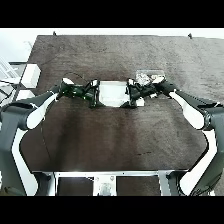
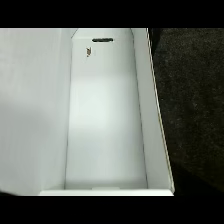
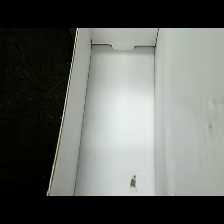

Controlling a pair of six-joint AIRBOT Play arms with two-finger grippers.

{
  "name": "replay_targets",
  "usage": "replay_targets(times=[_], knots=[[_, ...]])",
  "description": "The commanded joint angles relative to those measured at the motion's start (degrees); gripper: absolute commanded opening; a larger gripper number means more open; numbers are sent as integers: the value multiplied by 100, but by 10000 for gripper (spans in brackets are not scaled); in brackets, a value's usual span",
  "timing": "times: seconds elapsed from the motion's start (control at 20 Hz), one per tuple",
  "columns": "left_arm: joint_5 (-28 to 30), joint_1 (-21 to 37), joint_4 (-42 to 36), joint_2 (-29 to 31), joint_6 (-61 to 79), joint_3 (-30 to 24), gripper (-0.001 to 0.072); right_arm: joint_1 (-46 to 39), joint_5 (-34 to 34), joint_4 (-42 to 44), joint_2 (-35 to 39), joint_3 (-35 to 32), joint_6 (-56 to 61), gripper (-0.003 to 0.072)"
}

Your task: Fold the box and place the chain.

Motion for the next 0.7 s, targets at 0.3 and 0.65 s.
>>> replay_targets(times=[0.3, 0.65], knots=[[-44, 7, 17, 0, 15, -2, 387, -505, 254, -70, 339, 11, 350, 720], [-46, 7, 17, 0, 15, -2, 387, -776, 367, -378, 1084, 11, 1207, 720]])
